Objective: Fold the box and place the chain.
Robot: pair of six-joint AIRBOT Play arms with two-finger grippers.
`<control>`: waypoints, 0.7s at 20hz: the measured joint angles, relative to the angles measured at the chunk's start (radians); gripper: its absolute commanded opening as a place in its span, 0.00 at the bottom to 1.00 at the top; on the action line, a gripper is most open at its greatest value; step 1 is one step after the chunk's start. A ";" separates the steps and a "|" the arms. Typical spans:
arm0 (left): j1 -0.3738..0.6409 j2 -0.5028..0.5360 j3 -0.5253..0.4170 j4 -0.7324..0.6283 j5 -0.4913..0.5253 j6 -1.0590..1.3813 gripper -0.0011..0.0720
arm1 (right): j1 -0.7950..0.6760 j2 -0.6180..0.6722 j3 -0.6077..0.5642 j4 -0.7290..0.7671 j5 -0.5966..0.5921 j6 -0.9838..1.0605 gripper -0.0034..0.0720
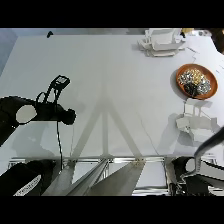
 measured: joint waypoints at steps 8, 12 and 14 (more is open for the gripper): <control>0.000 0.000 0.000 0.000 0.000 0.000 0.64 | -0.009 -0.068 0.015 0.042 0.124 -0.069 0.46; 0.000 0.000 0.000 0.000 0.000 0.000 0.64 | -0.037 -0.076 0.016 0.057 0.150 -0.090 0.43; 0.000 0.000 0.000 0.000 0.000 0.000 0.64 | -0.069 -0.077 0.016 0.063 0.150 -0.093 0.43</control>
